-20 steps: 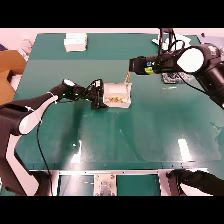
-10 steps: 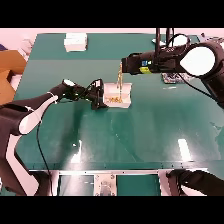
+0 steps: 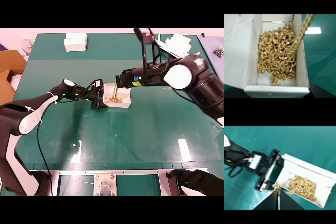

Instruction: Fold the box and place the chain.

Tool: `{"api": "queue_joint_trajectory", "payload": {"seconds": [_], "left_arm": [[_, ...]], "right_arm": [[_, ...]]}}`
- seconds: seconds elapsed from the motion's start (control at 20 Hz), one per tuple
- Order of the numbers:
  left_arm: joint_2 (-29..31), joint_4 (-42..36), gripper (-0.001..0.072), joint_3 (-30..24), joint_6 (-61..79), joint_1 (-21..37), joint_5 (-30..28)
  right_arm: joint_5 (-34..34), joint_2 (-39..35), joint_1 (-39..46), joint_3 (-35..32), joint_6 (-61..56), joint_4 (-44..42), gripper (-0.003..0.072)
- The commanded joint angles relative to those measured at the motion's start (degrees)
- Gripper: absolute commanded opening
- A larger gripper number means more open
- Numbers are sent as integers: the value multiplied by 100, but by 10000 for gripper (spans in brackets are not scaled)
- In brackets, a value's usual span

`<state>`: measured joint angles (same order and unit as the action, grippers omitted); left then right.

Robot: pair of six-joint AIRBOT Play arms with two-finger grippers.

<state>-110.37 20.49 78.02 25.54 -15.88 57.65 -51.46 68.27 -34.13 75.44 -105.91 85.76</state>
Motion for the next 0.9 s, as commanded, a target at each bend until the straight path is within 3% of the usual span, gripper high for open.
{"api": "queue_joint_trajectory", "payload": {"seconds": [0.0,0.6,0.7,0.75,0.85], "left_arm": [[0,2,529,2,0,2,-2],[0,2,529,2,0,2,0],[0,2,529,2,0,4,0],[0,2,529,2,0,4,-7],[0,2,529,2,0,2,-2]], "right_arm": [[664,7,83,-509,-15,39,4],[817,1137,321,-595,9,109,19],[817,1172,328,-592,7,133,323],[820,1169,345,-588,11,140,429],[820,1163,422,-588,9,149,392]]}}
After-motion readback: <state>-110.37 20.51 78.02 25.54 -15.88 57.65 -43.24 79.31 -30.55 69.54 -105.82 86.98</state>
